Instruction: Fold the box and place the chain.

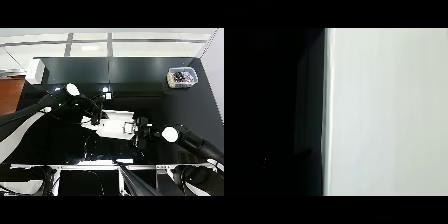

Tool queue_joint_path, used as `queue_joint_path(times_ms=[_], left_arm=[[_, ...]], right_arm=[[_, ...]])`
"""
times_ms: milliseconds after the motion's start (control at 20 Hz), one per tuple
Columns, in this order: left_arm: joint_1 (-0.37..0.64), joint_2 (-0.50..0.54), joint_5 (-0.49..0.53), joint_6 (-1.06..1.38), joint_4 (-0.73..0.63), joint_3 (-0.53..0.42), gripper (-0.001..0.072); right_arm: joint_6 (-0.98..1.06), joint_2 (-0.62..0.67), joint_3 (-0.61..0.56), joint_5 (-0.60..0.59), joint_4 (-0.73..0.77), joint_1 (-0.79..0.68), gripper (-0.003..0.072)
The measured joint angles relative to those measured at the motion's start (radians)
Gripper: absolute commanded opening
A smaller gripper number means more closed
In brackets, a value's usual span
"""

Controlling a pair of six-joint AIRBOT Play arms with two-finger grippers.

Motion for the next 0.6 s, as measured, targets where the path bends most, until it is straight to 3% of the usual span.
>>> queue_joint_path(times_ms=[300, 600], left_arm=[[0.000, 0.000, 0.002, -0.007, -0.005, 0.000, 0.0029], [-0.001, 0.000, 0.002, -0.011, -0.006, 0.000, 0.0029]], right_arm=[[0.014, -0.005, 0.100, 0.024, -0.064, -0.051, 0.0705], [0.015, -0.010, 0.127, 0.059, -0.055, -0.136, 0.0705]])
